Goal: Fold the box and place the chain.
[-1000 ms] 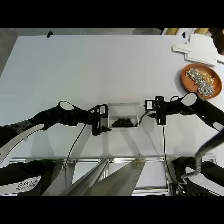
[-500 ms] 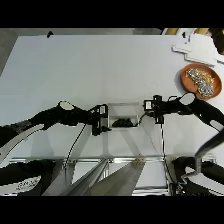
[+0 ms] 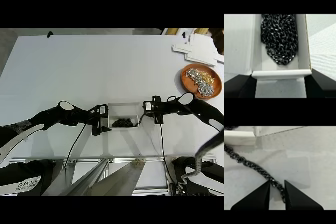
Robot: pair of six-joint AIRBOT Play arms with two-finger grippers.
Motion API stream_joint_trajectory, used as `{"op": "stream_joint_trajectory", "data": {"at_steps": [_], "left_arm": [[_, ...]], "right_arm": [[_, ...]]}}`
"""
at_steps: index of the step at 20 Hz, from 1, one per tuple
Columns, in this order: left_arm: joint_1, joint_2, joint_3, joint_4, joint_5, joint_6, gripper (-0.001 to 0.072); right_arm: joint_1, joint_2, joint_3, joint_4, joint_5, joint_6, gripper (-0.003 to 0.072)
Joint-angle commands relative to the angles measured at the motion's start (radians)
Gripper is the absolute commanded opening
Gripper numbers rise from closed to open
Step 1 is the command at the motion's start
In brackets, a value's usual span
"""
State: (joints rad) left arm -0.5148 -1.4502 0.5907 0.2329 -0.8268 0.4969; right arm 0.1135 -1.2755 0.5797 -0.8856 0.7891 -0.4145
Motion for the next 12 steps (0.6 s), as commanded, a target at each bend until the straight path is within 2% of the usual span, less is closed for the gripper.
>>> {"op": "stream_joint_trajectory", "data": {"at_steps": [1,4,6,12], "left_arm": [[0.000,0.000,0.000,0.000,0.000,0.000,0.0012],[0.000,0.000,0.000,0.000,0.000,0.000,0.0012],[0.000,0.000,0.000,0.000,0.000,0.000,0.0012],[0.000,0.000,0.000,0.000,0.000,0.000,0.0012]], "right_arm": [[0.001,0.000,-0.001,-0.038,0.031,0.022,0.0151],[0.001,0.013,-0.001,-0.069,0.061,0.049,0.0049],[0.001,0.025,-0.001,-0.113,0.080,0.059,0.0015],[0.001,0.095,0.000,-0.127,0.087,0.077,0.0015]]}}
